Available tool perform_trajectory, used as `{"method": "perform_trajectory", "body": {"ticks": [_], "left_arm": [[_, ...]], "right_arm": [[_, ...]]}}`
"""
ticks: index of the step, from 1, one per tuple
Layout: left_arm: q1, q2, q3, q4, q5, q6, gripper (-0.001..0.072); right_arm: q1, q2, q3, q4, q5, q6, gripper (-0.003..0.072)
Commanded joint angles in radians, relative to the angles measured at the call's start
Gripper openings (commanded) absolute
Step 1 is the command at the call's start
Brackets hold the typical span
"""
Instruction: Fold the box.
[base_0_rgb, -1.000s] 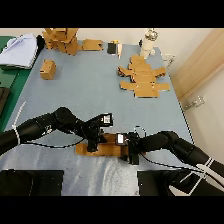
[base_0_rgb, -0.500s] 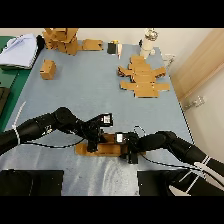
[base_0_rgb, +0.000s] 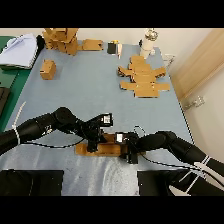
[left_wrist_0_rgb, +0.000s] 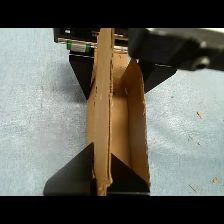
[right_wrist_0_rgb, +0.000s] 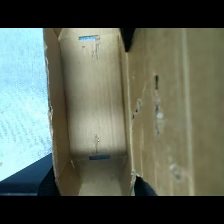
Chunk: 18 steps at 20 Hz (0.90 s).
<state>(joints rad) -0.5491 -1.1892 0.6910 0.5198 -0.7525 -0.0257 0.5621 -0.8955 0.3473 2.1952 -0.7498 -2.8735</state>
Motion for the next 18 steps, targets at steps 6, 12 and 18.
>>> {"method": "perform_trajectory", "body": {"ticks": [6,12,18], "left_arm": [[0.000,0.000,0.000,0.000,0.000,0.000,0.0014],[0.000,0.000,0.001,-0.001,0.038,0.003,0.0014],[0.002,0.001,0.001,0.001,0.033,-0.119,0.0014]], "right_arm": [[0.001,-0.001,0.000,0.000,0.000,0.001,0.0514],[0.001,-0.001,0.000,0.000,0.000,0.001,0.0514],[0.001,-0.001,0.000,0.000,0.000,0.001,0.0514]]}}
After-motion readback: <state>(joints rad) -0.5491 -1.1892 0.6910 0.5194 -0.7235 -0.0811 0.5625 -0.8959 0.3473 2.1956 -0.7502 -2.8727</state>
